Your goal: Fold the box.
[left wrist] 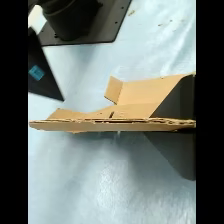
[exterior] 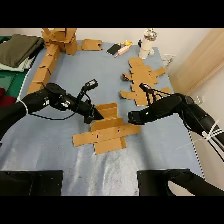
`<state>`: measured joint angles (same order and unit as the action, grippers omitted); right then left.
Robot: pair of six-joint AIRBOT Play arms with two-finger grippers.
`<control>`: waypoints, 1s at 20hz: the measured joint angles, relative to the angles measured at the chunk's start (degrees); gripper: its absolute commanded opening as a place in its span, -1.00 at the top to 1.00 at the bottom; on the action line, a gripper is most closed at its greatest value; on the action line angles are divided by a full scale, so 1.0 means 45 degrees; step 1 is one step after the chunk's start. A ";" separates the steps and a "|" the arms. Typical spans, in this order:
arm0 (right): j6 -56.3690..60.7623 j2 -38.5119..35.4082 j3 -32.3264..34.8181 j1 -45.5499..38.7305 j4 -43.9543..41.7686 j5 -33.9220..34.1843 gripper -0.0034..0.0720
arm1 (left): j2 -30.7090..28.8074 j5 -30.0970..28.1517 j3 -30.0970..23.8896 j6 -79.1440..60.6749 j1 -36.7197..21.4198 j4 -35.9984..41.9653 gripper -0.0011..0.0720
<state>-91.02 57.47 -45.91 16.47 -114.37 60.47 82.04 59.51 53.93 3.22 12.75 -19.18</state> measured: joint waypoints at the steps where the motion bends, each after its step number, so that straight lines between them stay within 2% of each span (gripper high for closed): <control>1: 0.0389 0.0000 -0.0015 0.0058 0.0301 -0.0248 0.90 | -0.0039 -0.0063 -0.0204 -0.0374 0.0136 0.0029 0.95; 8: 0.1384 0.0117 -0.0034 0.0160 0.1054 -0.1200 0.90 | -0.0126 -0.0209 -0.1020 -0.1671 0.0835 0.0024 0.95; 20: 0.1564 0.0146 -0.0034 0.0175 0.1190 -0.1365 0.90 | -0.0282 -0.0170 -0.1302 -0.1569 0.1545 -0.0539 0.95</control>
<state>-83.99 58.13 -46.06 17.26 -109.01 54.33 80.77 58.74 48.07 -3.84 19.70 -21.61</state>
